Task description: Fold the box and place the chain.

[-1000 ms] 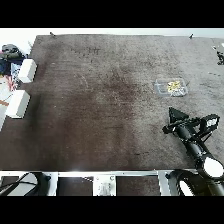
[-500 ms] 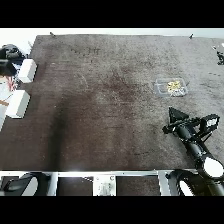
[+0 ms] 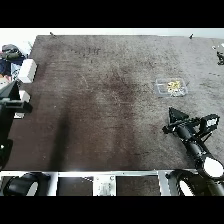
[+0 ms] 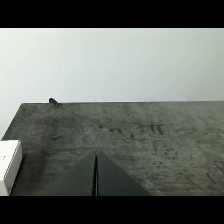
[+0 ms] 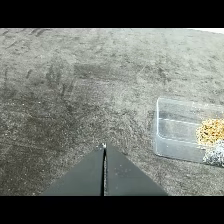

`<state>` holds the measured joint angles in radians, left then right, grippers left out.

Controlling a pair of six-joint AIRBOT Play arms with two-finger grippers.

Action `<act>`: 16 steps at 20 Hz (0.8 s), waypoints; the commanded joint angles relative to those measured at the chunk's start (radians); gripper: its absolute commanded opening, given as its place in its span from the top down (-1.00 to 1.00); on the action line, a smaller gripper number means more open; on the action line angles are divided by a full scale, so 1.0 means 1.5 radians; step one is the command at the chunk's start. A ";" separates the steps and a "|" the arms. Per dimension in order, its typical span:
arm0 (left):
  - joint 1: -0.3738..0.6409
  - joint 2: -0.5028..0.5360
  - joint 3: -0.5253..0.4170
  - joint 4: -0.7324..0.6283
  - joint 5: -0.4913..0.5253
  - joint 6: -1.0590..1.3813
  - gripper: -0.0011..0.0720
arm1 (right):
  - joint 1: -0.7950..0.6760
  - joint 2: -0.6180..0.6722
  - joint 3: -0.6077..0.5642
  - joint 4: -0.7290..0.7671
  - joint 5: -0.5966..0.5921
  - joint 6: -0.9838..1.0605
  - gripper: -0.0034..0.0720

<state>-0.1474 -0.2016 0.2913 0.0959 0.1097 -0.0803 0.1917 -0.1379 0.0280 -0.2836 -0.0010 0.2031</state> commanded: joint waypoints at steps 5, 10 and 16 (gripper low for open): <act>-0.018 0.046 -0.103 0.004 0.124 0.033 0.96 | 0.000 0.001 -0.001 0.000 0.000 0.000 0.88; -0.018 0.046 -0.106 0.004 0.078 0.050 0.94 | 0.000 0.001 -0.001 0.000 0.000 0.000 0.88; -0.017 0.046 -0.106 0.008 -0.123 0.070 0.94 | 0.000 0.001 -0.001 0.000 0.000 0.000 0.88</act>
